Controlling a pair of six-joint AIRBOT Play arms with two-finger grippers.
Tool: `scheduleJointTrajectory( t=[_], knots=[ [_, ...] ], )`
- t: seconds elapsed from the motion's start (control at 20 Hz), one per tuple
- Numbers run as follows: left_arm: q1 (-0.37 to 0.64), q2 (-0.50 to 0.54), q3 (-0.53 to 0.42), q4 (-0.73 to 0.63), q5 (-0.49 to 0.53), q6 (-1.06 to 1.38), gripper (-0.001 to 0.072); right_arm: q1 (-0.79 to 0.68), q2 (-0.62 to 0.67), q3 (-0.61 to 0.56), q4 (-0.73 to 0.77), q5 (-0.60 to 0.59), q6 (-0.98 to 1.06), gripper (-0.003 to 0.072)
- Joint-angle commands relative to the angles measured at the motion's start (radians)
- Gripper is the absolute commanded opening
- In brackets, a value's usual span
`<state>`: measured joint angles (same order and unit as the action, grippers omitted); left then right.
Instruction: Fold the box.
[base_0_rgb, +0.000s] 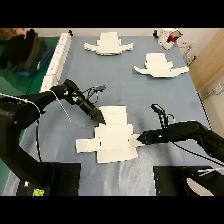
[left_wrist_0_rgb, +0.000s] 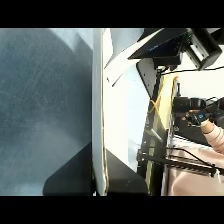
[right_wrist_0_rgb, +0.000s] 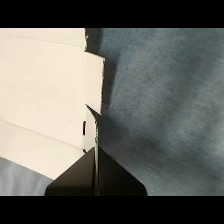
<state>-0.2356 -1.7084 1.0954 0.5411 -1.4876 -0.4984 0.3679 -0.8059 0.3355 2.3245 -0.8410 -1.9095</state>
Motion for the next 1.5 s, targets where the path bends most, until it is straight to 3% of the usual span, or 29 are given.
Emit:
scheduleJointTrajectory(
  t=[0.0, 0.05, 0.25, 0.3, 0.4, 0.45, 0.65, 0.8, 1.0, 1.1, 1.45],
  knots=[
    [-0.002, 0.001, 0.011, -0.003, 0.004, 0.075, 0.0010, -0.001, 0.001, 0.020, -0.092, 0.003, -0.002, 0.0220],
    [-0.002, 0.004, 0.021, -0.004, 0.010, 0.098, 0.0009, -0.001, 0.001, 0.035, -0.163, 0.003, 0.002, 0.0284],
    [-0.024, 0.104, 0.023, -0.001, 0.122, 0.204, 0.0007, -0.002, 0.001, 0.112, -0.603, 0.003, 0.256, 0.0288],
    [-0.034, 0.139, 0.014, 0.001, 0.155, 0.225, 0.0007, -0.004, 0.001, 0.132, -0.715, 0.002, 0.348, 0.0317],
    [-0.056, 0.214, -0.018, 0.010, 0.227, 0.261, 0.0007, -0.019, 0.001, 0.181, -0.871, -0.001, 0.526, 0.0493],
    [-0.067, 0.254, -0.043, 0.016, 0.272, 0.283, 0.0006, -0.028, 0.001, 0.213, -0.908, -0.001, 0.577, 0.0493],
    [-0.134, 0.414, -0.175, 0.021, 0.459, 0.397, 0.0006, -0.047, 0.001, 0.307, -0.926, 0.003, 0.648, 0.0493],
    [-0.222, 0.557, -0.309, 0.020, 0.633, 0.466, 0.0005, -0.047, -0.001, 0.313, -0.925, 0.001, 0.681, 0.0493],
    [-0.400, 0.734, -0.501, 0.020, 0.956, 0.541, 0.0006, -0.047, -0.025, 0.313, -0.917, 0.004, 0.708, 0.0492],
    [-0.475, 0.775, -0.558, 0.020, 1.079, 0.545, 0.0009, -0.047, -0.044, 0.313, -0.907, 0.008, 0.708, 0.0493],
    [-0.511, 0.696, -0.570, 0.019, 1.031, 0.533, 0.0010, -0.046, -0.068, 0.313, -0.877, 0.021, 0.708, 0.0492]
  ],
)
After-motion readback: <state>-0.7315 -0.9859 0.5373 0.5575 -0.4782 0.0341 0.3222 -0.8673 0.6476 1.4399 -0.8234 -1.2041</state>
